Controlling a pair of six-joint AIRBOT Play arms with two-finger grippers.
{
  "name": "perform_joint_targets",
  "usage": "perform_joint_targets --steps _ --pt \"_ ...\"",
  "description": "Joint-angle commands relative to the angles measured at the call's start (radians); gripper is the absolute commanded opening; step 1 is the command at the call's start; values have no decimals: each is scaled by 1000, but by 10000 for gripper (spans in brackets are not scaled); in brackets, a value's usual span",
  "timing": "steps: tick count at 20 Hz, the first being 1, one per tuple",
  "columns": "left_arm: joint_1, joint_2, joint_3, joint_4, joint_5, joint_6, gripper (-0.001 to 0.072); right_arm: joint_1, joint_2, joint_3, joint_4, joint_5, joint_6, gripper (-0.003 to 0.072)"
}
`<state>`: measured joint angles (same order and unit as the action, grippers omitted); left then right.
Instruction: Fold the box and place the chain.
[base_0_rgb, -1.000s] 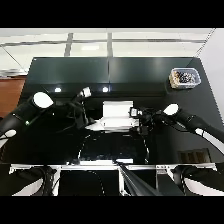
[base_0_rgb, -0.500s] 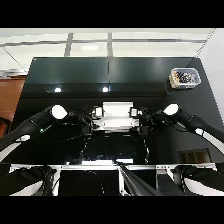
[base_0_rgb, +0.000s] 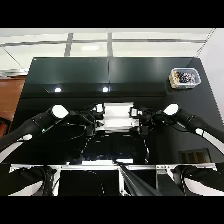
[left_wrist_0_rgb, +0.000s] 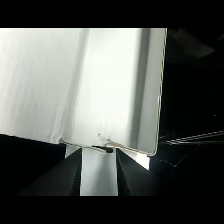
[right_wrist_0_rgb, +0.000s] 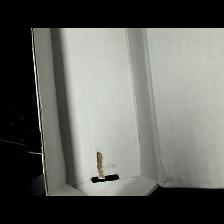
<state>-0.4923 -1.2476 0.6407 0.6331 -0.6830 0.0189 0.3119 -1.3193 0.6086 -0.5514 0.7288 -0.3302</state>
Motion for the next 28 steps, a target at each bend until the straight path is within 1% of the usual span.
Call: perform_joint_targets --steps 1,6,10,11,12,13,15,16,17,18,19,20,21,22,23,24,25,26,27,28 --pt "-1 -16 0 -72 -9 0 257 0 -1 0 0 0 0 488" --pt "-1 -71 0 -228 -5 75 257 0 -1 0 0 0 1 488" --pt "-1 -89 2 -249 -5 116 256 0 -1 0 0 0 0 488" --pt "-1 -89 3 -248 -5 117 200 0 -1 0 1 0 1 488" --pt "-1 -89 4 -248 -5 119 106 0 -1 0 0 0 0 488" --pt "-1 -89 4 -247 -7 129 79 0 -1 0 0 0 1 488" --pt "-1 -89 4 -246 -8 132 74 0 -1 0 0 0 1 488" --pt "-1 -89 4 -246 -6 132 169 0 -1 0 0 0 0 488" --pt "-1 -89 4 -245 -4 132 316 0 -1 0 1 0 0 488" --pt "-1 -89 4 -240 -6 132 363 0 -1 0 0 0 0 488" --pt "-1 -89 4 -224 -6 132 363 0 -1 0 0 0 0 488" --pt "-3 -89 4 -200 -5 132 330 0 -1 0 0 0 0 488" --pt "-3 -89 4 -172 -8 132 150 0 -1 0 0 0 1 488" --pt "-4 -89 4 -164 -9 132 186 0 -1 0 0 0 0 488" --pt "-4 -89 4 -166 -6 132 343 0 -1 0 0 0 0 488" --pt "-4 -89 4 -166 -5 132 410 0 -1 0 0 0 0 488" --pt "-3 -89 5 -166 -5 132 364 0 -1 0 0 0 0 488" --pt "-3 -86 5 -166 -5 130 175 0 -1 0 1 0 1 488" --pt "0 -76 6 -162 -6 130 34 0 -1 0 0 0 0 488" --pt "7 -57 8 -146 -13 113 30 0 -1 0 1 0 1 488"
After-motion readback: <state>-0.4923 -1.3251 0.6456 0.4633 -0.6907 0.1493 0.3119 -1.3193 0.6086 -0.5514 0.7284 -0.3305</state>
